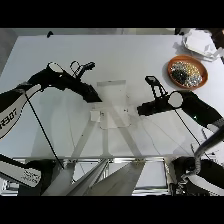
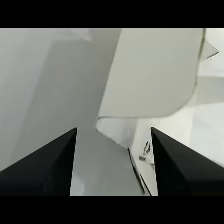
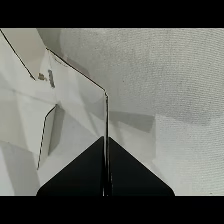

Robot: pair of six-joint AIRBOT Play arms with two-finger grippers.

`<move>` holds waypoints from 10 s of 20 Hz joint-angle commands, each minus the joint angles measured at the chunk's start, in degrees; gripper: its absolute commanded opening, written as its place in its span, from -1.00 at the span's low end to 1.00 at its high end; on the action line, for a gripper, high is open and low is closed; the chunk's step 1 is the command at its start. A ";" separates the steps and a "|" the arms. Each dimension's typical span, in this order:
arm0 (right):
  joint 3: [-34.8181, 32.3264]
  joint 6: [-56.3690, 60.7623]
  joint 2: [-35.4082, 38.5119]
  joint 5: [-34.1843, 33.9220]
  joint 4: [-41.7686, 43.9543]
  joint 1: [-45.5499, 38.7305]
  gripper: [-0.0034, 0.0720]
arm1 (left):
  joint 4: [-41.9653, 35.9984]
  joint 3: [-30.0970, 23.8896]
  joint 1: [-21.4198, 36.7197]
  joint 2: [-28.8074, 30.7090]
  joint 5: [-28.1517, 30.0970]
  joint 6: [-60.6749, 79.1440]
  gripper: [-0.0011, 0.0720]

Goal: Fold the box and place the chain.

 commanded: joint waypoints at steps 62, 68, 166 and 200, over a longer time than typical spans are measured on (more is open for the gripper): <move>4.92 -2.36 28.81 23.91 -9.64 0.00 0.15 | 0.33 -15.56 -13.92 18.14 14.32 20.39 -0.96; 4.92 -2.36 28.81 23.21 -9.22 0.00 0.15 | -3.37 -15.56 -13.92 13.25 14.36 23.54 -0.96; 4.92 -2.40 28.81 20.28 -9.44 0.00 0.15 | -4.48 -14.97 -13.92 5.99 16.00 32.72 -0.95; 4.92 -2.64 28.81 19.71 -9.44 0.00 0.15 | -3.63 -14.97 -13.92 8.41 19.17 31.63 -0.95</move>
